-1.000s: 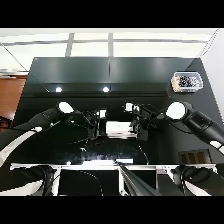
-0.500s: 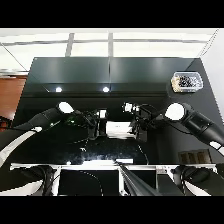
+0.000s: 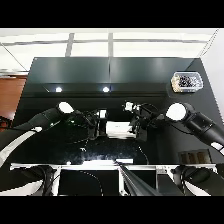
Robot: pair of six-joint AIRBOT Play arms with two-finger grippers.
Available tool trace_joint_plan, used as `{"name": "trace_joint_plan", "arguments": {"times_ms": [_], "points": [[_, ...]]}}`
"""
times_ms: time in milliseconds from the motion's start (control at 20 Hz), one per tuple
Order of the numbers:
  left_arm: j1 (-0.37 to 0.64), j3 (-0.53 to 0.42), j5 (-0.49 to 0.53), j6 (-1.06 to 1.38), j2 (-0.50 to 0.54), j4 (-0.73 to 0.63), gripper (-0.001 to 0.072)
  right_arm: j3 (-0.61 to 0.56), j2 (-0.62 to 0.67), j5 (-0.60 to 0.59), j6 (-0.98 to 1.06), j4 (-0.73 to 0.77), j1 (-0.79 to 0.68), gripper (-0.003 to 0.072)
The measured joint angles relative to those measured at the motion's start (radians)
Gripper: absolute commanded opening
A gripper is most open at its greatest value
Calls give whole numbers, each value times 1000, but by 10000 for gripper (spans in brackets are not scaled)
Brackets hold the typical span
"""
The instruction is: Fold the box and place the chain.
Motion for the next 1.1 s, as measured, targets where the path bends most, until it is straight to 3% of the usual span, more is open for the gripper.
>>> {"name": "trace_joint_plan", "arguments": {"times_ms": [450,650,750,950,1100], "points": [[0,0,1,0,0,0,407,-6,-23,2,34,-1,1,293],[0,0,1,0,0,0,407,39,-3,62,106,-2,-2,292],[0,0,0,0,0,0,407,72,13,113,199,5,-21,42],[0,0,0,0,0,0,407,47,17,164,418,65,-104,10],[0,0,0,0,0,0,407,-42,-25,116,494,263,-147,11]]}}
